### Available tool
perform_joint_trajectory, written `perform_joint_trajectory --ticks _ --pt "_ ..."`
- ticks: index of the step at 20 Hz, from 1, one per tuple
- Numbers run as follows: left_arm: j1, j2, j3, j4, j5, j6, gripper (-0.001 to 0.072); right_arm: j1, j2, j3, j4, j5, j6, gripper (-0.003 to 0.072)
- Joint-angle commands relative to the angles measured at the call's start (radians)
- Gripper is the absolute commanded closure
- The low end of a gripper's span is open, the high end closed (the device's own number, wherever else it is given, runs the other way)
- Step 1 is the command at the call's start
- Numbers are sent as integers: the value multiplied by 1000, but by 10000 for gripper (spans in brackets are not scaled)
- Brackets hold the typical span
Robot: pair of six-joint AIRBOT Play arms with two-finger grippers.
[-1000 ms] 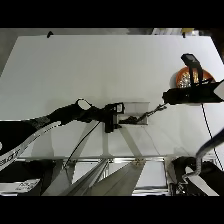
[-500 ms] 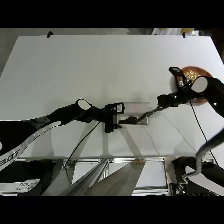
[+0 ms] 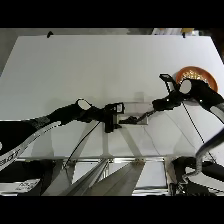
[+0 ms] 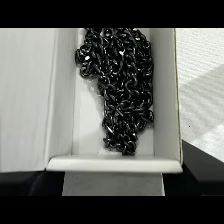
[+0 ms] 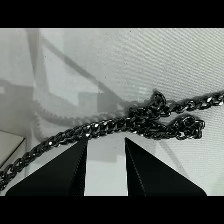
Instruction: Fold the box and place the chain.
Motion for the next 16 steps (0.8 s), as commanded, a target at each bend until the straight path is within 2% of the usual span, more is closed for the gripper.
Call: perform_joint_trajectory --ticks 1,4,7,9,10,11,12,16 --pt "0 0 0 0 0 0 432 2 -24 -1 -10 -12 22 437" --pt "0 0 0 0 0 0 432 2 -45 -1 -10 -35 29 437" --pt "0 0 0 0 0 0 432 2 -47 -1 -10 -69 29 515" --pt "0 0 0 0 0 0 432 2 -47 -1 -10 -82 29 523" --pt "0 1 0 0 0 0 432 2 -47 -1 -10 -83 29 545" --pt "0 0 0 0 0 0 432 2 -47 -1 -10 -83 28 618" --pt "0 0 0 0 0 0 432 2 -47 -1 -10 -82 28 660" --pt "0 0 0 0 0 0 432 2 -26 -1 -9 -33 16 667"
